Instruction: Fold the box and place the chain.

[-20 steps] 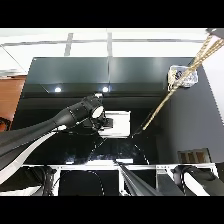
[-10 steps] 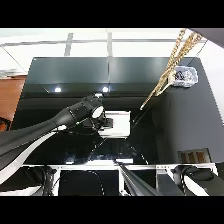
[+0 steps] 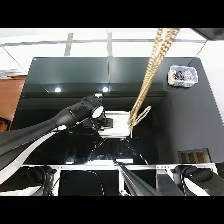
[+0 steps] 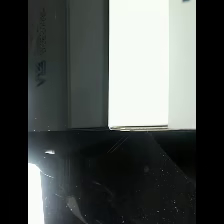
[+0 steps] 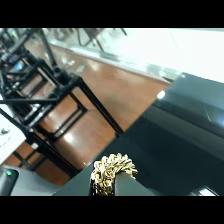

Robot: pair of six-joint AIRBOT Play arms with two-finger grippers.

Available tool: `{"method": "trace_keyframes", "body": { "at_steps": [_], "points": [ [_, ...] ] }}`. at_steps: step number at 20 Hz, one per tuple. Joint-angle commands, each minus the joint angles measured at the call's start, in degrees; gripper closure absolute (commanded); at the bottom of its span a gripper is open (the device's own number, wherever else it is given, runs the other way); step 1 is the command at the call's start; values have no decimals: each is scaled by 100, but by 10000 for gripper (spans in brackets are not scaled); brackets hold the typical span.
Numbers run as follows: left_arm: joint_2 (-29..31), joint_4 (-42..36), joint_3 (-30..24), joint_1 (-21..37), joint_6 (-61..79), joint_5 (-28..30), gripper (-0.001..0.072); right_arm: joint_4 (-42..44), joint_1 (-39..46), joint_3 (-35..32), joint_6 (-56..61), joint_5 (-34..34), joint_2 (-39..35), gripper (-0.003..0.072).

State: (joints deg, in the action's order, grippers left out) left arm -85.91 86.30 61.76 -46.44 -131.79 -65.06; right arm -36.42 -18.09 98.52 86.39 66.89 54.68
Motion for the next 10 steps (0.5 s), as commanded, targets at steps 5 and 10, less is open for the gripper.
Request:
{"method": "trace_keyframes", "body": {
  "at_steps": [5, 10],
  "points": [
    [-2, 2, 4, 0, 0, 2, 679, 2, -192, -2, 9, -501, 61, 671],
    [-2, 2, 4, 0, 0, 4, 679, 2, -192, -4, 17, -422, 140, 671]
  ]
}}
